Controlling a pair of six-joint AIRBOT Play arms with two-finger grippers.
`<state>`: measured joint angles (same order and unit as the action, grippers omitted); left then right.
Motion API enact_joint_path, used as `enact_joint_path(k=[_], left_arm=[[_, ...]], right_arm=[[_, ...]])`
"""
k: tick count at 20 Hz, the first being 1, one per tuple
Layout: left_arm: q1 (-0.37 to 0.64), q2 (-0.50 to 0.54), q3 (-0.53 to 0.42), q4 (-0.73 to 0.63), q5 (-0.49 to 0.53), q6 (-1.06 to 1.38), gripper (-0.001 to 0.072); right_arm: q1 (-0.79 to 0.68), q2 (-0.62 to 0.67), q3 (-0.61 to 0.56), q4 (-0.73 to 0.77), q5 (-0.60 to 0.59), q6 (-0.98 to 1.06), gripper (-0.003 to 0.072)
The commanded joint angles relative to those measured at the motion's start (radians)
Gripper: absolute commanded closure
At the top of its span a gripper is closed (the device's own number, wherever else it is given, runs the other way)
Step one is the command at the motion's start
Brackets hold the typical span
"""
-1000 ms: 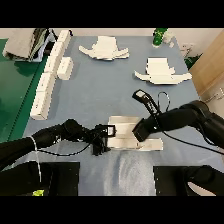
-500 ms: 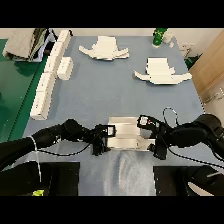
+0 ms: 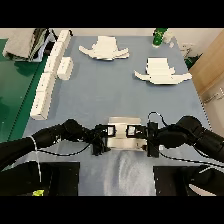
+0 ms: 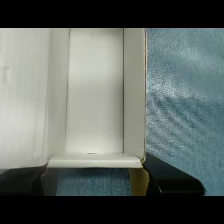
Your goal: Fold the box.
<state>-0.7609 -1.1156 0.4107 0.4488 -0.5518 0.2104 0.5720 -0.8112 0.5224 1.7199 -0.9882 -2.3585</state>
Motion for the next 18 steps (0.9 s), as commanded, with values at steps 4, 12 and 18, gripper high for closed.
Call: enact_joint_path(k=[4,12,18], left_arm=[[0.000,0.001,0.001,0.000,0.000,0.000,0.0258],[0.000,0.001,0.001,0.000,0.000,0.000,0.0257],[0.000,0.001,0.001,0.000,0.000,0.000,0.0258]], right_arm=[[0.023,-0.006,0.000,0.061,0.056,-0.008,0.0492],[0.023,-0.039,0.000,0.129,0.099,-0.008,0.0288],[0.022,-0.053,0.000,0.125,0.095,0.007,0.0154]])
